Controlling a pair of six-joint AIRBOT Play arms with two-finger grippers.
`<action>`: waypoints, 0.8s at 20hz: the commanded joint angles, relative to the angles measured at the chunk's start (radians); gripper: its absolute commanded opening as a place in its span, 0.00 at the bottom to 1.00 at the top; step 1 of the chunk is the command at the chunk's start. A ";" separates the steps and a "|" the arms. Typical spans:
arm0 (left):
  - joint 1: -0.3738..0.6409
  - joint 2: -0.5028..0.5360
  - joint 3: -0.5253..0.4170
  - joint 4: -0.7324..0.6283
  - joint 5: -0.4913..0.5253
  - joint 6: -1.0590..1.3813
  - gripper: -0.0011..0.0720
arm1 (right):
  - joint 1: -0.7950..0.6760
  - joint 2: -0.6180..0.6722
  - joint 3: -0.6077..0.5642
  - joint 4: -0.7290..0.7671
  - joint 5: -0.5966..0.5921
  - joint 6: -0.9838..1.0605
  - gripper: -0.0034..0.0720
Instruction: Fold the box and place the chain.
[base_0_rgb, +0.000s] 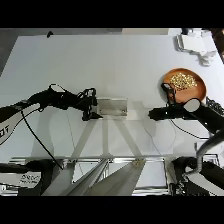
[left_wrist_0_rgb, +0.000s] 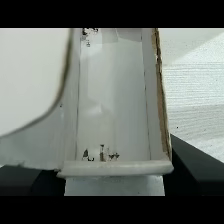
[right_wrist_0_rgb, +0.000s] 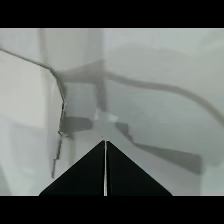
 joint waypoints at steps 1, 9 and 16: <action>0.000 -0.001 0.000 0.000 0.000 0.000 0.53 | -0.004 -0.103 -0.009 0.279 0.040 -0.171 0.05; 0.000 -0.001 0.000 0.000 0.000 0.000 0.53 | 0.073 -0.147 -0.009 0.531 0.042 -0.272 0.05; 0.000 -0.001 0.000 0.000 0.000 0.000 0.53 | 0.120 -0.135 -0.008 0.674 0.042 -0.267 0.42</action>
